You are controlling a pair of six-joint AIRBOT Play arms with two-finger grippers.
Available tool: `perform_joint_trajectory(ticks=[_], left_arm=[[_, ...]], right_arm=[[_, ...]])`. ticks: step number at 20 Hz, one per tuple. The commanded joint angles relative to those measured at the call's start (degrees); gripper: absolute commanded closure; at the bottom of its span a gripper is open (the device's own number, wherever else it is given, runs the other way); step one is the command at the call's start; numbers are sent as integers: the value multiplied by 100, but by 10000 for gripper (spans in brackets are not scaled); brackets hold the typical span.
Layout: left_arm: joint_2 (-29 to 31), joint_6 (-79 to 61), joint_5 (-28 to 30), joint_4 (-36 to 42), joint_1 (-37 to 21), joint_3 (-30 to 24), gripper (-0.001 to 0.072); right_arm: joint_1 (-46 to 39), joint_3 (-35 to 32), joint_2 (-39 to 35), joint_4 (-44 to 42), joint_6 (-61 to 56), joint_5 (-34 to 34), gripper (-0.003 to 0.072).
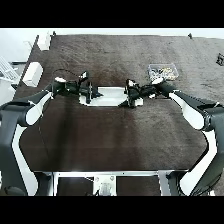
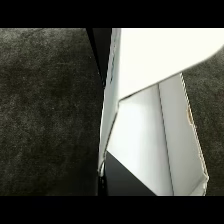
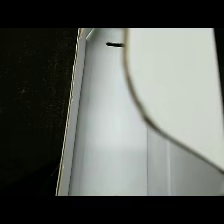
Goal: Fold the box and place the chain.
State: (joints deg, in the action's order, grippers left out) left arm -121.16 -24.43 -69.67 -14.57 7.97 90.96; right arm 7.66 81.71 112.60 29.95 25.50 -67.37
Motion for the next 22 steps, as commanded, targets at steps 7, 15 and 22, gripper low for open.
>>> perform_joint_trajectory(ticks=[7, 15, 22], left_arm=[[0, -2, 26, 2, -7, 7, 687], [0, -2, 26, 2, -7, 7, 688], [0, -2, 24, 2, -7, 7, 687]], right_arm=[[-13, 2, 4, 24, 7, -22, 133], [-61, 2, 4, 11, 7, -22, 134], [-61, 2, 4, 11, 7, -22, 133]])
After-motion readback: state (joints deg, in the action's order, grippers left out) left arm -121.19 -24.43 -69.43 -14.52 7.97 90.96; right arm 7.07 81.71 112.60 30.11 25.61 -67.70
